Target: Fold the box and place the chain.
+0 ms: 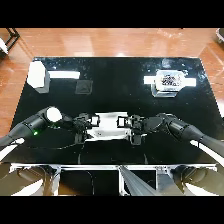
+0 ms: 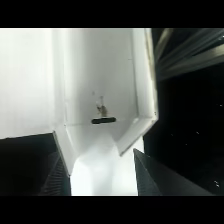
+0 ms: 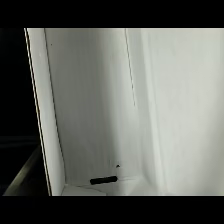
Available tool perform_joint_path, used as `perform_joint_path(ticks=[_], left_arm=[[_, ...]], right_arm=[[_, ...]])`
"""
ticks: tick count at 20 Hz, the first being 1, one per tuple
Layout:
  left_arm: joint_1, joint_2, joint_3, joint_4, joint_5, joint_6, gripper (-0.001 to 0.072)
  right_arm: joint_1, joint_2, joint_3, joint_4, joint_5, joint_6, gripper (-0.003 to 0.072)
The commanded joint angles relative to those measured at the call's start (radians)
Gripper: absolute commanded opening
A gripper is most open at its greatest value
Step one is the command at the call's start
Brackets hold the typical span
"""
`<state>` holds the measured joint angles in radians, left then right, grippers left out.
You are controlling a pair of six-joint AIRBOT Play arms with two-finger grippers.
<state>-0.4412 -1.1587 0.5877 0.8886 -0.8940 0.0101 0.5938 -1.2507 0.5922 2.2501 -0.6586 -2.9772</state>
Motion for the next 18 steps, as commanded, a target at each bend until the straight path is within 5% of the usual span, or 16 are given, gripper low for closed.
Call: perform_joint_path(ticks=[1,3,10,14,18], left_arm=[[-0.001,0.000,0.000,0.015,-0.027,-0.043,0.0519],[-0.002,0.000,0.000,0.011,-0.030,-0.044,0.0417],[-0.002,0.000,0.000,-0.070,0.029,-0.043,0.0407],[-0.002,0.000,0.000,-0.085,0.029,-0.043,0.0315],[-0.017,0.000,0.000,-0.097,0.026,-0.043,0.0303]], right_arm=[[0.000,0.000,0.000,0.000,0.000,0.000,0.0107],[0.000,0.000,0.000,0.000,0.000,0.000,0.0107],[0.000,0.000,0.000,0.000,0.000,0.000,0.0107],[0.000,0.000,0.000,0.000,0.000,0.000,0.0107],[0.000,0.000,0.000,0.000,0.000,0.000,0.0107]])
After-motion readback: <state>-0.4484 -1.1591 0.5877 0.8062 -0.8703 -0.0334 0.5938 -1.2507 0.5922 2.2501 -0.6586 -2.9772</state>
